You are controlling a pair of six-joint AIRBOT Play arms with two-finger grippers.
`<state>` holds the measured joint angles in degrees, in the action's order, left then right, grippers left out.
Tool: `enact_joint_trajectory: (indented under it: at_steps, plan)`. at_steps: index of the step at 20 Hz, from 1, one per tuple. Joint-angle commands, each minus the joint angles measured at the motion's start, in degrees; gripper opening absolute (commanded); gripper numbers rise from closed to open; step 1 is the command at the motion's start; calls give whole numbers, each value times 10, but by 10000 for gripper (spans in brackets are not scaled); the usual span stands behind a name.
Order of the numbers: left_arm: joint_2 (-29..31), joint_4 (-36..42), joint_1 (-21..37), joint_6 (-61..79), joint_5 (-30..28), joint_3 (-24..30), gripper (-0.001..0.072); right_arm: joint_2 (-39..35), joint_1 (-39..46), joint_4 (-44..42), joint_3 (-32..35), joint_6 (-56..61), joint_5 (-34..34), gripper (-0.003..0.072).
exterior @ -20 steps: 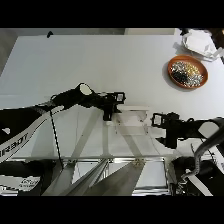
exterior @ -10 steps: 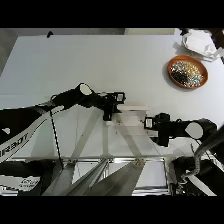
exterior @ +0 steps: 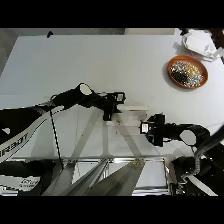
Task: Fold the box and place the chain.
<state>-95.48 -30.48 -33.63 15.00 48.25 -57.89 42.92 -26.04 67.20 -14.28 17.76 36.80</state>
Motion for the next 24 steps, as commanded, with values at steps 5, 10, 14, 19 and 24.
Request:
enact_joint_trajectory:
  at_steps: [5,10,14,19,24]
  plan:
    - [0,0,0,0,0,0,11,-1,-6,-45,-4,0,-45,696]
    - [0,0,0,0,0,0,11,-1,-6,-45,-16,-1,-54,696]
    - [0,0,0,0,0,0,11,-1,12,-47,-20,-1,-50,695]
    - [0,0,0,0,0,0,11,0,61,-64,-28,-9,-44,694]
    - [0,0,0,0,0,0,11,0,63,-126,-28,-105,-45,694]
